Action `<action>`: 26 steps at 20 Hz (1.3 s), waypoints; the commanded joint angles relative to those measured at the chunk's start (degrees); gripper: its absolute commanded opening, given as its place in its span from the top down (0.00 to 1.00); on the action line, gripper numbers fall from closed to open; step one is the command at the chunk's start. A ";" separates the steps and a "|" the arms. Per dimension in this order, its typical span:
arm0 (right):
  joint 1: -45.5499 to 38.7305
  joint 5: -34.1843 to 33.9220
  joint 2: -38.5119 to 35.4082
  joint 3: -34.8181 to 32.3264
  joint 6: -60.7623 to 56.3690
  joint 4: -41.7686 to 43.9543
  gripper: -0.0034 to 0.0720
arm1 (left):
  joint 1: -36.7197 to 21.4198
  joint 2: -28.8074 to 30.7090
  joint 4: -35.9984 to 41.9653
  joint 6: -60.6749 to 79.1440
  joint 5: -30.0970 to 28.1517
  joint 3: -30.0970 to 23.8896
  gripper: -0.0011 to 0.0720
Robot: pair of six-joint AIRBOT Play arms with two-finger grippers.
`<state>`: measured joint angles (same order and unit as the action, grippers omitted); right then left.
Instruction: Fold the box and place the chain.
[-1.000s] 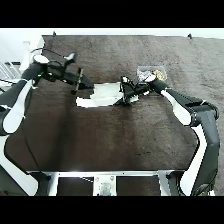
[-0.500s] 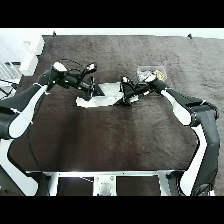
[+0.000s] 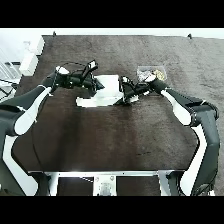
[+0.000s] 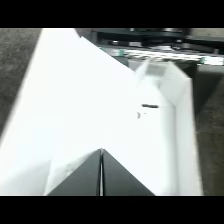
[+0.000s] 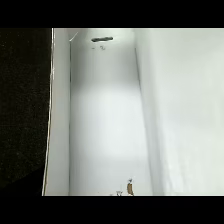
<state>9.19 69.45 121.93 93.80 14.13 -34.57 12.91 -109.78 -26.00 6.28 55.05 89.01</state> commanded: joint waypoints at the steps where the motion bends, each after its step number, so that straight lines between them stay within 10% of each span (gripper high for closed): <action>1: 0.00 0.02 0.04 -0.02 0.00 0.02 0.35 | 0.02 -1.40 1.09 0.20 -3.04 -0.02 0.96; 19: 0.00 0.02 0.04 -0.02 0.00 0.02 0.35 | -0.07 -1.86 -0.02 0.17 -1.40 -0.07 0.96; 26: 0.00 0.02 0.04 -0.02 0.00 0.02 0.35 | -4.96 5.86 -11.43 -1.57 8.44 1.11 0.96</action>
<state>9.17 69.45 121.95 93.80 14.20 -34.59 9.87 -106.72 -31.97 6.11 58.72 89.76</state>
